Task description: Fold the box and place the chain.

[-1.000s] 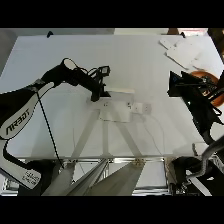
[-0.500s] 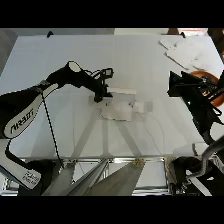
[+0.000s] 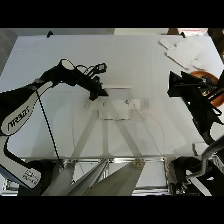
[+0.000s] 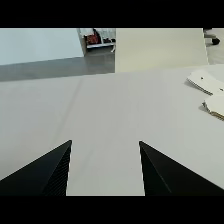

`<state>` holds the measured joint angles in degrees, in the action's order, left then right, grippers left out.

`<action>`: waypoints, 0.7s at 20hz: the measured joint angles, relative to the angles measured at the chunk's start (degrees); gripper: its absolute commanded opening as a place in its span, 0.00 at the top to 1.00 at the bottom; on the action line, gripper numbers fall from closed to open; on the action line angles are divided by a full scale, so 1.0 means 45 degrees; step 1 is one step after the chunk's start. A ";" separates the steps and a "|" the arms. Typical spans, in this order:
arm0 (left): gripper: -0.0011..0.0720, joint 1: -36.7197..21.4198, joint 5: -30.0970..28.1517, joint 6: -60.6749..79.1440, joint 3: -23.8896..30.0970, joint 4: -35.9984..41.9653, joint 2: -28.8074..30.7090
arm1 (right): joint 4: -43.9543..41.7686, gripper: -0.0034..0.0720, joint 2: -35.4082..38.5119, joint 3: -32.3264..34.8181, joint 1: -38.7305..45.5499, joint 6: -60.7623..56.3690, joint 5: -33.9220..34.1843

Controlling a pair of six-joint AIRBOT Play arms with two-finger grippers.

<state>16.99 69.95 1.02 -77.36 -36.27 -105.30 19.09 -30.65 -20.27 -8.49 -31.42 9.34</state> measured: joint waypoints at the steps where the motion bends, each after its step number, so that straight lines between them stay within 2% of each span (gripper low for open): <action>1: 0.99 0.0000 0.0005 0.0000 -0.0005 -0.0049 -0.0019 | 0.0000 0.34 0.0000 0.0000 0.0000 0.0000 -0.0078; 14: 0.97 0.0044 0.0039 0.0049 -0.0005 -0.0185 -0.0457 | 0.0005 0.34 0.0000 0.0000 0.0000 0.0000 -0.0665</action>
<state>17.19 70.13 1.23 -77.38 -37.10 -107.35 19.11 -30.65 -20.27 -8.49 -31.42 6.35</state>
